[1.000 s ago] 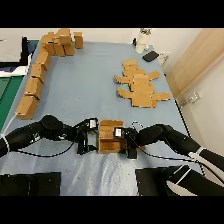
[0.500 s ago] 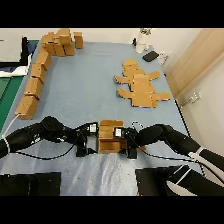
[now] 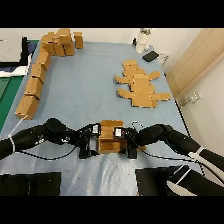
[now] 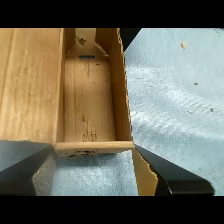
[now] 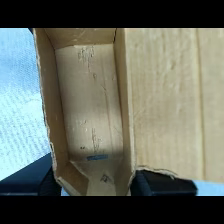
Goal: Fold the box.
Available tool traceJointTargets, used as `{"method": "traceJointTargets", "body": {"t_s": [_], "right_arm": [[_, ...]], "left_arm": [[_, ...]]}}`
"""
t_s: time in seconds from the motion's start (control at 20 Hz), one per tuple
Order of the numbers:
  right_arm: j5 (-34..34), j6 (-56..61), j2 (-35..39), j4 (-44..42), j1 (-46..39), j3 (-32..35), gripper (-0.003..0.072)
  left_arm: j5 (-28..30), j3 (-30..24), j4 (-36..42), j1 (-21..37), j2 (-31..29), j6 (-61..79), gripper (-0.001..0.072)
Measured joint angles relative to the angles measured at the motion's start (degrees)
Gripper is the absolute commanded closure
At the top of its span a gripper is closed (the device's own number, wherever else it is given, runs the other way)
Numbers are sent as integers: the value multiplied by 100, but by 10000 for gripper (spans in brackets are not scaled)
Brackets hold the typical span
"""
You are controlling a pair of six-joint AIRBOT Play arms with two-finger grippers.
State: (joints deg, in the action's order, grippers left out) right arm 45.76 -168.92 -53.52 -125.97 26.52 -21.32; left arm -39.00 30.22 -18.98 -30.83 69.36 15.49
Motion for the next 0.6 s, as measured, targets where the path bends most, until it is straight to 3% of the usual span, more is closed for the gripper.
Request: {"method": "traceJointTargets", "body": {"t_s": [0.45,0.5,0.55,0.6], "right_arm": [[0,0,0,2,0,0,217],[0,2,0,2,0,0,216],[2,0,0,2,0,0,216],[0,13,0,0,0,0,216]], "left_arm": [[608,7,92,-433,96,-48,11],[675,7,94,-461,98,-70,54],[717,7,98,-474,98,-98,146],[741,7,96,-492,98,-111,151]]}}
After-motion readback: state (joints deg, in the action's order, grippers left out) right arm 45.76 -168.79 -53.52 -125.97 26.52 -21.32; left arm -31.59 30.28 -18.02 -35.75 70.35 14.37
